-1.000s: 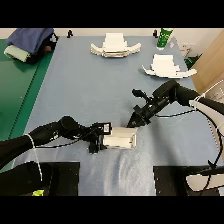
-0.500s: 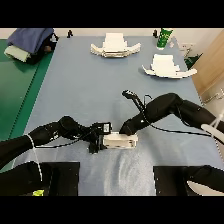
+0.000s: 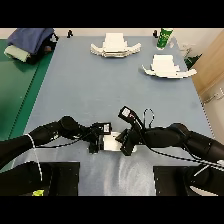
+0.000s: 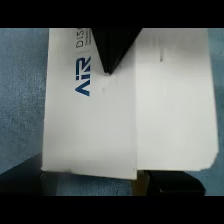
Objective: Fold the box.
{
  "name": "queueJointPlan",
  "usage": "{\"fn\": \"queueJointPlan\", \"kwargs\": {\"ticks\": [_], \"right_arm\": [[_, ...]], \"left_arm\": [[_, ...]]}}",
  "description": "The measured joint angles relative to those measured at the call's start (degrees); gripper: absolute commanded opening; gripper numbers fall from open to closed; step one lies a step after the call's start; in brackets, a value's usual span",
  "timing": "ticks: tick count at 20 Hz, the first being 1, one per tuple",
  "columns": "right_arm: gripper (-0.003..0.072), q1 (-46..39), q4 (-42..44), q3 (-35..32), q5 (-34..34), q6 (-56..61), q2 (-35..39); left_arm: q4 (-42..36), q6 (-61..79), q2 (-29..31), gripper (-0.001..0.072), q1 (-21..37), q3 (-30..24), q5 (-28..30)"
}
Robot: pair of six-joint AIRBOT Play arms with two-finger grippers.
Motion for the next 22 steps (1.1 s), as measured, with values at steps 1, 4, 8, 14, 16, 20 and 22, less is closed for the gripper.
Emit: {"fn": "queueJointPlan", "kwargs": {"ticks": [1, 4, 8, 14, 16, 20, 22], "right_arm": [[0.0076, 1.4, -1.7, -0.4, 1.5, 0.0, 0.4], [0.0413, 4.3, -7.1, -0.9, 3.8, -0.1, 0.9], [0.0426, 5.5, -11.4, -0.6, 3.5, -1.0, 1.3], [0.0559, 6.0, -13.9, 0.3, 0.7, -9.6, 1.1], [0.0559, 6.0, -15.7, 0.3, 0.5, -12.2, 0.6], [0.0550, 6.0, -19.8, 0.6, 0.8, -14.9, -0.2], [0.0550, 6.0, -21.5, 1.2, 1.0, -15.5, -0.4]], "left_arm": [[0.0, 0.0, 0.0, 0.0520, 0.0, 0.0, 0.0], [0.0, 0.0, 0.0, 0.0520, 0.0, 0.0, 0.0], [0.0, 0.0, 0.0, 0.0520, 0.0, 0.0, 0.0], [0.0, 0.0, 0.0, 0.0520, 0.0, 0.0, 0.0], [0.0, 0.0, 0.0, 0.0520, 0.0, 0.0, 0.0], [0.0, 0.0, 0.0, 0.0520, 0.0, 0.0, 0.0], [0.0, -0.1, 0.0, 0.0520, 0.0, 0.0, 0.0]]}}
